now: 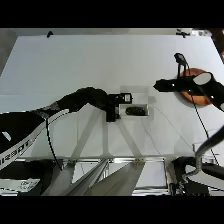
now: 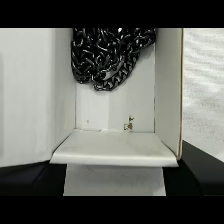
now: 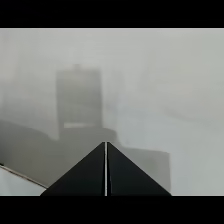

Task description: Fold the box and place the chain.

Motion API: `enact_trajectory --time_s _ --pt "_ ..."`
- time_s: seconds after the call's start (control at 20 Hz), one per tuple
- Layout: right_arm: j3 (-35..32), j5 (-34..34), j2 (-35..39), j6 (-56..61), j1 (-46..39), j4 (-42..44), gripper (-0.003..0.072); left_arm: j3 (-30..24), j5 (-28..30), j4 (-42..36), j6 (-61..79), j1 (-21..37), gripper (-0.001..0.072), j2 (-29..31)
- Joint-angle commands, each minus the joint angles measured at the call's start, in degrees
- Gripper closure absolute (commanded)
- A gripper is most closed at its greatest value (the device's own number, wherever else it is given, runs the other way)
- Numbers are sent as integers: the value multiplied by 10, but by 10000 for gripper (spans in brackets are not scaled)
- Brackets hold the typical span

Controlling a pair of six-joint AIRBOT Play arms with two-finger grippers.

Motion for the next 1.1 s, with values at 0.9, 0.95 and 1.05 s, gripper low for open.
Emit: enact_trajectory --time_s 0.9,0.95,1.05 --pt "37 256 15 -306 4 74 676 0 0 0 0 0 314 0" --pt "37 258 22 -311 10 61 676 0 0 0 0 0 314 0" --pt "37 251 37 -311 24 21 676 0 0 0 0 0 314 0"
